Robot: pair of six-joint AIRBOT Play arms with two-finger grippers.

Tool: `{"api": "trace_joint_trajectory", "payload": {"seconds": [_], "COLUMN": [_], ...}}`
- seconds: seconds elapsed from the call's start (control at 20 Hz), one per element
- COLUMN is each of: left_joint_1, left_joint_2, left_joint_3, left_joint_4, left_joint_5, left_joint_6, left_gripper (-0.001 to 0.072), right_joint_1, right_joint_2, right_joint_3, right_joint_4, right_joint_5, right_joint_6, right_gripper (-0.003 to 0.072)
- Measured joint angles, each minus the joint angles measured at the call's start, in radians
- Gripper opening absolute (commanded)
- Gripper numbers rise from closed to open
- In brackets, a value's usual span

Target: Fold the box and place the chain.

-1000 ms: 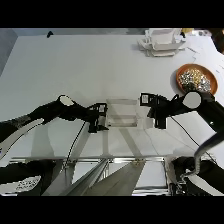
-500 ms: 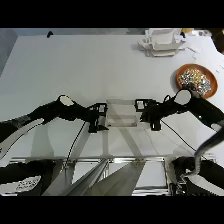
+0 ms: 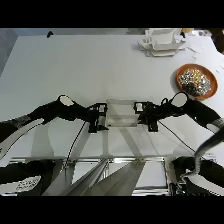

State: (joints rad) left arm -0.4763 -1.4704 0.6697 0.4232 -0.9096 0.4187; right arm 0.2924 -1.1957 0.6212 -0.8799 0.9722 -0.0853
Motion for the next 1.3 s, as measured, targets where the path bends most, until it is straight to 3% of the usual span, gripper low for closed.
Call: {"api": "trace_joint_trajectory", "payload": {"seconds": [0.45,0.65,0.7,1.3], "left_joint_1": [0.0,0.0,0.0,0.0], "left_joint_2": [0.0,0.0,0.0,0.0], "left_joint_3": [0.0,0.0,0.0,0.0], "left_joint_4": [0.0,0.0,0.0,0.0], "left_joint_5": [-0.001,-0.001,0.0,0.0], "left_joint_6": [0.0,0.0,0.0,0.0], "left_gripper": [0.0192,0.0192,0.0192,0.0192], "right_joint_1": [0.059,0.066,0.067,0.051], "right_joint_2": [-0.001,-0.001,-0.001,0.055], "right_joint_3": [-0.008,-0.013,-0.018,-0.055], "right_joint_4": [0.07,0.11,0.117,0.082], "right_joint_5": [-0.061,-0.076,-0.082,-0.099], "right_joint_6": [-0.026,-0.027,-0.028,0.018], "right_gripper": [0.0162,0.0353,0.0368,0.0368]}}
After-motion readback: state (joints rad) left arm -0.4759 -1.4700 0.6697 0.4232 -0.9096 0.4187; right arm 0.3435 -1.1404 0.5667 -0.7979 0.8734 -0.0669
